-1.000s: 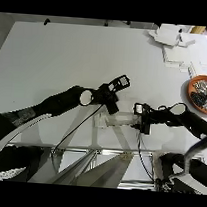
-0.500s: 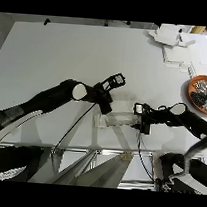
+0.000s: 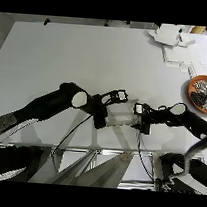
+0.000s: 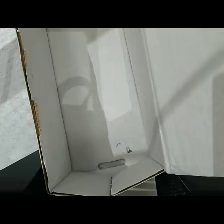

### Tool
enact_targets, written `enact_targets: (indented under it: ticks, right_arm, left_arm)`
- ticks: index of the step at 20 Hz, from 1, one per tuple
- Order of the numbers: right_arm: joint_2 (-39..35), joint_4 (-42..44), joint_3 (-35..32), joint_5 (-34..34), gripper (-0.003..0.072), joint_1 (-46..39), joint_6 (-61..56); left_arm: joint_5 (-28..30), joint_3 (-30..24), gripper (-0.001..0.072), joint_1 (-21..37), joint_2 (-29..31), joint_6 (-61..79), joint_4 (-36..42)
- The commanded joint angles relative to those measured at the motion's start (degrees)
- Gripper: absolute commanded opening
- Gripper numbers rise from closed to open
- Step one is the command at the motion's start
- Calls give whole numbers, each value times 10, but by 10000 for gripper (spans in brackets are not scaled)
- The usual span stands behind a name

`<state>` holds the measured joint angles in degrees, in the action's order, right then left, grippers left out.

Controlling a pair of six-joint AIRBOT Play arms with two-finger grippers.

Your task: Fold the box and place the chain.

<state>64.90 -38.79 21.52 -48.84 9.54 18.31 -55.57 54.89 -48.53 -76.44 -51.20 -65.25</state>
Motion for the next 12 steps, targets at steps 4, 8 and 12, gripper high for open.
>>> enact_targets:
  ticks: [4,8,12]
  right_arm:
    - [0,0,0,0,404,0,0]
    - [0,0,0,0,404,0,0]
    - [0,0,0,0,404,0,0]
  left_arm:
    - [-33,-61,8,46,26,35,5]
    - [-10,-98,54,58,37,141,25]
    - [61,-98,431,58,31,247,35]
